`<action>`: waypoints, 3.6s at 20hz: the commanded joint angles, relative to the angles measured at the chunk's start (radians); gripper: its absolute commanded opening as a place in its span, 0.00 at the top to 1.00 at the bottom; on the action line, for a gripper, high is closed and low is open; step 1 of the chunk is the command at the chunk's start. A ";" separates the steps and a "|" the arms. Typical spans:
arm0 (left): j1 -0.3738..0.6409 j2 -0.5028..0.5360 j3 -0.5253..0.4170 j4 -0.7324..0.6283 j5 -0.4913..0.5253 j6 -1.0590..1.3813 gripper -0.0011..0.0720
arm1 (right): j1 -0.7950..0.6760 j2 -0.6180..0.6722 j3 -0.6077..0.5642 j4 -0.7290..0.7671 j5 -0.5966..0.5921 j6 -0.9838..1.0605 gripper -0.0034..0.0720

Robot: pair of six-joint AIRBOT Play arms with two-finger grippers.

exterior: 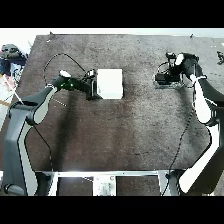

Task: Fold the box and place the chain.

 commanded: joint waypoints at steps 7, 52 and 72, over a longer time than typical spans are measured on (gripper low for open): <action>0.000 0.000 0.000 0.000 0.000 0.000 0.37 | 0.008 0.091 0.005 0.000 0.000 0.000 0.94; -0.001 0.000 0.000 0.000 0.000 0.000 0.37 | 0.020 0.246 0.006 -0.009 0.058 -0.031 0.94; 0.000 0.000 0.000 0.000 0.000 0.000 0.37 | 0.361 0.873 -0.006 -0.022 -0.404 -0.139 0.94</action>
